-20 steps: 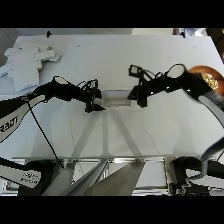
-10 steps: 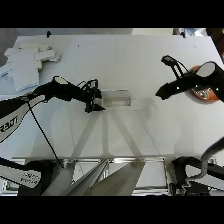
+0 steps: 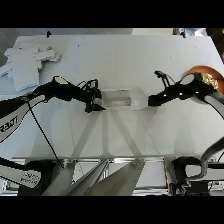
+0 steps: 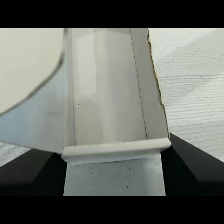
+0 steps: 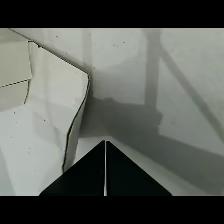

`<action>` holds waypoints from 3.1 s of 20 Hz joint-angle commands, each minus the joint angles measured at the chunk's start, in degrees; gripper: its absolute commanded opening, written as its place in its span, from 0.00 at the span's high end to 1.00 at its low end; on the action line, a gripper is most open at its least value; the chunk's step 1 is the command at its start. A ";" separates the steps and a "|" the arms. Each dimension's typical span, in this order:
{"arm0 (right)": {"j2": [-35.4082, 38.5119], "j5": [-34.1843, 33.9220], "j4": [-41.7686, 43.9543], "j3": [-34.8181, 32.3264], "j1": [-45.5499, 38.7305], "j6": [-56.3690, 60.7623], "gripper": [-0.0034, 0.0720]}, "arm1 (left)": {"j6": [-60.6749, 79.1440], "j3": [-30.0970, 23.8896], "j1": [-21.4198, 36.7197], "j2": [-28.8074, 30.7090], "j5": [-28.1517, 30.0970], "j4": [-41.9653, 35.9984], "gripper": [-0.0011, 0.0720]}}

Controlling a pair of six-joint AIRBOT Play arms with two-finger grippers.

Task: Fold the box and place the chain.

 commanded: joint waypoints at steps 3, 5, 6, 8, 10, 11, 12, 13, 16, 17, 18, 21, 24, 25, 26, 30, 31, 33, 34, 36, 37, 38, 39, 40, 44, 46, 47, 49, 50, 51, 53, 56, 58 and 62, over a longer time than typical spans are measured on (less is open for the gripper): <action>-3.63 2.38 11.87 -0.09 2.49 -7.37 0.95 | 0.02 0.07 0.07 0.04 0.00 0.02 0.60; -3.45 3.93 17.62 -0.09 2.51 -10.29 0.95 | 0.02 0.07 0.07 0.04 -0.02 0.02 0.60; -3.17 3.76 19.10 -0.09 2.51 -10.60 0.95 | 0.02 0.07 0.07 0.04 -0.02 0.02 0.60; -2.40 3.50 20.68 -0.09 2.49 -11.06 0.90 | 0.02 0.07 0.07 0.04 0.00 0.02 0.60; -1.29 3.34 20.70 -0.09 2.51 -11.06 0.80 | 0.02 0.07 0.07 0.04 0.00 0.00 0.60; -0.61 3.37 20.70 -0.09 2.51 -11.04 0.78 | 0.02 0.07 0.07 0.04 0.00 0.02 0.60; 0.15 3.30 20.72 -0.09 2.49 -11.06 0.72 | 0.02 0.07 0.07 0.04 0.00 0.02 0.60; 0.94 3.32 20.74 -0.07 2.49 -11.08 0.72 | 0.02 0.07 0.07 0.04 0.00 0.02 0.60; 2.01 3.91 20.81 -0.09 2.54 -12.68 0.60 | 0.02 0.07 0.07 0.04 -0.02 0.00 0.60; 2.01 4.20 20.72 -0.09 2.69 -12.87 0.55 | 0.02 0.07 0.07 0.04 0.00 0.02 0.60; 2.01 4.35 20.59 -0.09 2.93 -13.05 0.49 | 0.02 0.07 0.07 0.04 0.00 0.02 0.60; 2.01 2.93 18.99 -0.09 4.55 -14.34 0.39 | 0.02 0.07 0.07 0.04 0.00 0.02 0.60; 2.01 -1.46 18.21 -0.09 7.08 -14.47 0.25 | 0.02 0.07 0.07 0.04 0.00 0.02 0.60; 2.01 -3.08 18.21 -0.09 7.98 -14.34 0.23 | 0.02 0.07 0.07 0.04 0.00 0.02 0.60; 2.01 -4.74 18.18 -0.09 8.94 -13.92 0.23 | 0.02 0.07 0.07 0.04 0.00 0.02 0.60; 2.01 -11.30 17.99 -0.09 12.39 -11.78 0.23 | 0.02 0.07 0.07 0.04 0.00 0.02 0.60; 2.01 -13.16 17.64 -0.09 13.25 -10.10 0.23 | 0.02 0.07 0.07 0.04 0.00 0.02 0.60; 2.01 -16.44 15.02 -0.09 14.73 -5.75 0.23 | 0.02 0.07 0.07 0.04 0.00 0.02 0.60; 2.01 -17.51 12.90 -0.09 15.37 -3.39 0.24 | 0.02 0.07 0.07 0.04 0.00 0.02 0.60; 2.19 -18.38 7.19 -0.09 16.46 2.69 0.24 | 0.02 0.07 0.07 0.04 0.00 0.02 0.60; 2.45 -18.40 3.87 -0.07 17.03 5.86 0.24 | 0.02 0.07 0.07 0.04 0.00 0.02 0.60; 2.86 -18.38 1.01 -0.07 17.53 8.20 0.24 | 0.02 0.07 0.07 0.04 0.00 0.02 0.60; 3.37 -18.38 -1.57 -0.07 17.97 10.40 0.25 | 0.02 0.07 0.07 0.04 -0.02 0.02 0.60; 3.98 -18.93 -3.65 -0.07 18.36 12.57 0.26 | 0.02 0.07 0.07 0.04 0.00 0.04 0.60; 7.45 -20.59 -15.61 0.26 20.24 24.06 0.27 | 0.02 0.07 0.07 0.04 0.00 0.02 0.60; 8.09 -19.23 -24.59 1.40 21.97 31.32 0.27 | 0.02 0.07 0.07 0.04 -0.02 0.02 0.60; 8.07 -18.32 -29.05 1.88 23.02 35.23 0.27 | 0.02 0.07 0.07 0.04 0.00 0.02 0.60; 8.07 -17.16 -35.69 2.14 25.29 40.70 0.27 | 0.02 0.07 0.07 0.04 0.00 0.02 0.60; 8.07 -16.83 -38.01 2.14 26.40 43.21 0.27 | 0.02 0.07 0.07 0.04 -0.02 0.02 0.60; 8.07 -16.79 -39.43 2.16 27.36 45.22 0.27 | 0.02 0.07 0.07 0.04 0.00 0.02 0.60; 8.07 -16.72 -42.01 2.78 29.27 48.54 0.37 | 0.02 0.07 0.07 0.04 0.00 0.02 0.60; 8.04 -16.76 -45.92 3.54 31.91 53.81 0.38 | 0.02 0.07 0.07 0.04 0.00 0.02 0.60; 7.96 -16.55 -47.95 3.65 33.11 58.12 0.38 | 0.02 0.07 0.07 0.04 0.00 0.02 0.60; 7.89 -16.31 -54.77 3.67 35.91 69.70 0.38 | 0.02 0.07 0.07 0.04 0.00 0.02 0.60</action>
